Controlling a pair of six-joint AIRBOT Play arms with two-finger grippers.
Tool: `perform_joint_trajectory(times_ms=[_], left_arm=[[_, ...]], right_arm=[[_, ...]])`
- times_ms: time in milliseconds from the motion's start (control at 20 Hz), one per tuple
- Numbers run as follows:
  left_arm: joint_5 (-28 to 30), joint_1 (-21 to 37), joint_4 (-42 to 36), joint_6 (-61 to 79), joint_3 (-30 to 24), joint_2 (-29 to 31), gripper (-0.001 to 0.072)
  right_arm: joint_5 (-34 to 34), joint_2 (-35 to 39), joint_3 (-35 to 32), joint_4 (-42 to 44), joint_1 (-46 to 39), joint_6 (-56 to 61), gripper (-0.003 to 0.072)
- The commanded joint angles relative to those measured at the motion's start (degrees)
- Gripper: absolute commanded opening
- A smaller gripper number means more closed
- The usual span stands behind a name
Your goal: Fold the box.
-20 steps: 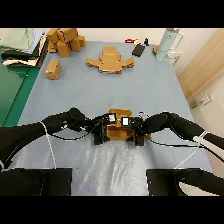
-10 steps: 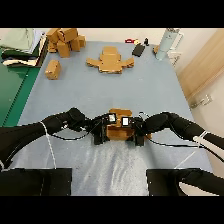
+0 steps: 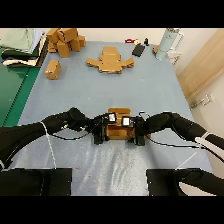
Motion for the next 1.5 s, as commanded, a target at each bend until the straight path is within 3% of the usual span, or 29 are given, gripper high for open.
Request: perform_joint_trajectory(times_ms=[0, 300, 500, 550, 650, 700, 1100, 1300, 1450], left_arm=[[-0.3, 0.0, 0.1, 0.0, 0.1, 0.0, 0.0463], [-0.3, 0.0, 0.1, 0.0, 0.1, 0.0, 0.0464], [-0.3, 0.0, 0.1, 0.0, 0.1, 0.0, 0.0463], [-0.3, 0.0, 0.1, 0.0, 0.1, 0.0, 0.0463], [-0.3, 0.0, 0.1, 0.0, 0.1, 0.0, 0.0463], [-0.3, 0.0, 0.1, 0.0, 0.1, 0.0, 0.0463], [-0.3, 0.0, 0.1, 0.0, 0.1, 0.0, 0.0464], [-0.3, 0.0, 0.1, 0.0, 0.1, 0.0, 0.0463], [-0.3, 0.0, 0.1, 0.0, 0.1, 0.0, 0.0463]], right_arm=[[-1.6, 3.1, 0.1, -3.3, -0.7, 4.7, 0.072], [-11.1, 12.3, 0.1, -12.7, -0.7, 20.7, 0.072], [-16.5, 18.9, 0.0, -8.0, -0.6, 35.8, 0.0679], [-17.7, 19.6, -0.1, -5.9, -0.6, 43.3, 0.0571], [-19.1, 20.0, -0.4, -0.5, -0.5, 57.2, 0.0217], [-19.1, 19.9, -0.5, 1.4, 0.0, 60.4, 0.0141], [-13.3, 19.6, -0.5, 8.2, 0.5, 78.7, 0.0142], [-10.6, 16.6, 1.1, 12.8, 0.5, 77.4, 0.0142], [-8.0, 10.4, 7.0, 12.3, 0.4, 71.6, 0.014]])
